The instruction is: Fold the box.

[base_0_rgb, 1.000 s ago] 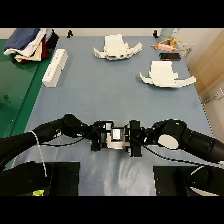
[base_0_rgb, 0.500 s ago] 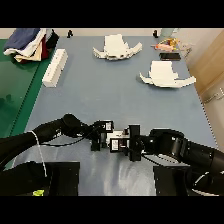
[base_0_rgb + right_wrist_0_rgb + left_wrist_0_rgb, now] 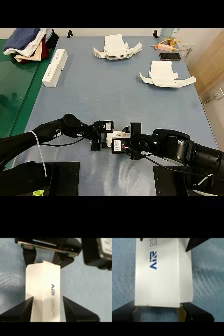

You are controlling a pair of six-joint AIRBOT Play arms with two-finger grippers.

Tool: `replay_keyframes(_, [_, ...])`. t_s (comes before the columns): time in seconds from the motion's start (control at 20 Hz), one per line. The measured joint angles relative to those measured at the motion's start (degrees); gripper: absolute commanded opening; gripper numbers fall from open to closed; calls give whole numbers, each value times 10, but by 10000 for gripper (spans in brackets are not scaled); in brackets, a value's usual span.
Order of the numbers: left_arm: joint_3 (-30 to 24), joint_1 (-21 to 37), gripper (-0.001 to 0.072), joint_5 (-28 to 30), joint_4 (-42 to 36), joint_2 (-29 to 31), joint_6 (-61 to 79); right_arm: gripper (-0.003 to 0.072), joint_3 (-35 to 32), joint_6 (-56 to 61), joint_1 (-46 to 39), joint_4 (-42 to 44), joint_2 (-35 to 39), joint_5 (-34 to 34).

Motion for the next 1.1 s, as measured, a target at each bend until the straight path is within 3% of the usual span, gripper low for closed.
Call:
replay_keyframes(0.2, [0, 0, 423, 0, 0, 0, 0, 543, 0, 2, 0, -6, 5, -1])
replay_keyframes(0.3, [0, 0, 423, 0, 0, 0, 0, 458, 0, 2, 0, -12, 6, -5])
replay_keyframes(0.85, [0, 0, 424, 0, 0, 0, 0, 433, 0, 7, -1, -43, 7, -23])
replay_keyframes(1.0, [0, 0, 423, 0, 0, 0, 0, 292, 3, 13, -2, -50, 7, -28])
replay_keyframes(1.1, [0, 0, 423, 0, 0, 0, 0, 292, 3, 18, -7, -52, 4, -30])
